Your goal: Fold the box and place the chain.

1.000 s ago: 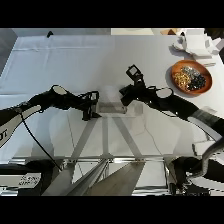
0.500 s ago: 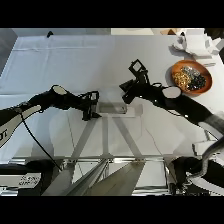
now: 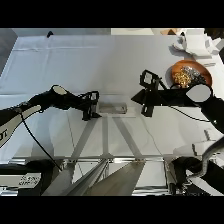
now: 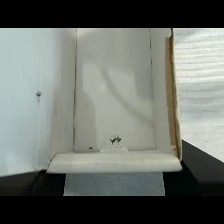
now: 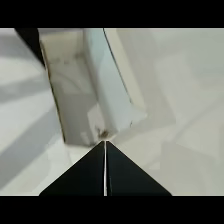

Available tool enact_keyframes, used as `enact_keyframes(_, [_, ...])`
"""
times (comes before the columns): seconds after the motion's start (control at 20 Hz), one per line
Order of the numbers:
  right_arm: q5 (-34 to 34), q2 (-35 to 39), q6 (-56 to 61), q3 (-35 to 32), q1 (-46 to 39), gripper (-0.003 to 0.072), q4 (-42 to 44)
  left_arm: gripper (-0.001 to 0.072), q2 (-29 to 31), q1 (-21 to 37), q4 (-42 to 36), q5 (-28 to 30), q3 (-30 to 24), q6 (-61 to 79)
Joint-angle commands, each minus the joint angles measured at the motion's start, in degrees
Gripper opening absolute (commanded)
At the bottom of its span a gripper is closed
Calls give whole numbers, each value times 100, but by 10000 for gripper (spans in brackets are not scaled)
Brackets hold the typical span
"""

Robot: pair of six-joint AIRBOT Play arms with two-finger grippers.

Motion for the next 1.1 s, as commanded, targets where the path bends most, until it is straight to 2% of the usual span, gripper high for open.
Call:
enact_keyframes(0.0, [402,-376,-820,-20,-136,6,-640,275,-2,-4,2,2,0,0])
enact_keyframes(0.25, [26,-1255,-2297,-20,-136,14,-24,275,-2,-4,2,2,0,0])
enact_keyframes(0.3, [-94,-1366,-2404,-20,-136,74,192,275,-2,-2,2,2,0,0])
enact_keyframes(0.35, [-155,-1493,-2555,-20,-136,224,431,275,-2,-4,2,0,0,0])
enact_keyframes(0.4, [-181,-1613,-2796,-20,-136,280,608,275,-2,-4,2,2,0,0])
enact_keyframes(0.6, [-192,-1919,-3362,-20,11,264,662,275,-2,-2,2,2,0,0])
enact_keyframes(0.7, [-229,-2065,-3462,-20,184,179,686,275,-2,-4,2,2,0,0])
enact_keyframes(0.75, [-293,-2138,-3460,-20,269,163,715,275,-2,-2,2,2,0,0])
enact_keyframes(1.05, [-664,-2262,-3442,-20,507,163,1281,275,-2,-4,2,2,0,0])
